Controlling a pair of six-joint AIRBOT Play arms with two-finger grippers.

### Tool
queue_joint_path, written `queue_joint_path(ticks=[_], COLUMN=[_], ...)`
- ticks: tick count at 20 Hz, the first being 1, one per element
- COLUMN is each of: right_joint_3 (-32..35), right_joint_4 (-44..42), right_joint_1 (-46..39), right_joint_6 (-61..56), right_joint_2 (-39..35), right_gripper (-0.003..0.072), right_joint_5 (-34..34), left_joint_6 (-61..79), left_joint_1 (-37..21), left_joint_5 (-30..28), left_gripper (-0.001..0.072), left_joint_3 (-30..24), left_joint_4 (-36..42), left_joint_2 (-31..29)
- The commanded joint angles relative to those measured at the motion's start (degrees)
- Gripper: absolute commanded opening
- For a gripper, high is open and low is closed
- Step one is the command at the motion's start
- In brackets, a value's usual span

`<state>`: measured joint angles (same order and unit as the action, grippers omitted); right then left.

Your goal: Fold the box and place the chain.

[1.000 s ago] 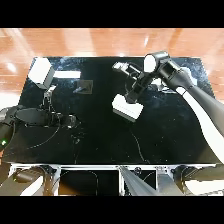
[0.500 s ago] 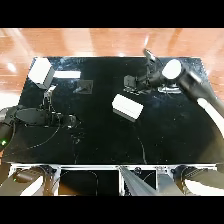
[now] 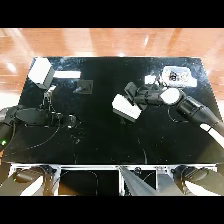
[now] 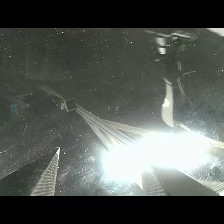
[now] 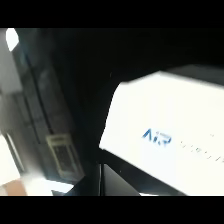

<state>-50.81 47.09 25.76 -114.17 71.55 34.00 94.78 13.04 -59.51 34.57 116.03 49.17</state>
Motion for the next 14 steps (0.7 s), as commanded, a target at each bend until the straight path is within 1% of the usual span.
queue_joint_path(ticks=[1, 2, 8, 9, 12, 14], right_joint_3=[0.74, 0.74, 0.74, 0.74, 0.74, 0.74], right_joint_4=[1.92, 3.19, 2.03, 0.42, -10.36, -11.06], right_joint_1=[-1.38, -1.36, -1.36, -1.36, -1.36, -1.36], right_joint_6=[-1.36, -1.33, 0.85, 1.9, 12.2, 12.85], right_joint_2=[-0.15, -0.07, 1.7, 2.27, 4.42, 5.46], right_gripper=[0.0032, 0.0032, 0.0032, 0.0032, 0.0032, 0.0032], right_joint_5=[5.07, 5.7, 5.62, 5.62, 5.42, 5.44], left_joint_6=[0.02, 0.02, 0.02, 0.02, 0.04, 0.02], left_joint_1=[-0.07, -0.07, -0.07, -0.07, -0.07, -0.07], left_joint_5=[-0.13, -0.13, -0.28, -0.26, -0.24, -0.26], left_gripper=[0.0593, 0.0592, 0.0592, 0.0592, 0.0593, 0.0593], left_joint_3=[0.02, 0.02, 0.02, 0.02, 0.02, 0.02], left_joint_4=[-0.02, 0.0, -0.02, -0.02, -0.02, -0.02], left_joint_2=[0.02, 0.02, 0.02, 0.02, 0.02, 0.02])
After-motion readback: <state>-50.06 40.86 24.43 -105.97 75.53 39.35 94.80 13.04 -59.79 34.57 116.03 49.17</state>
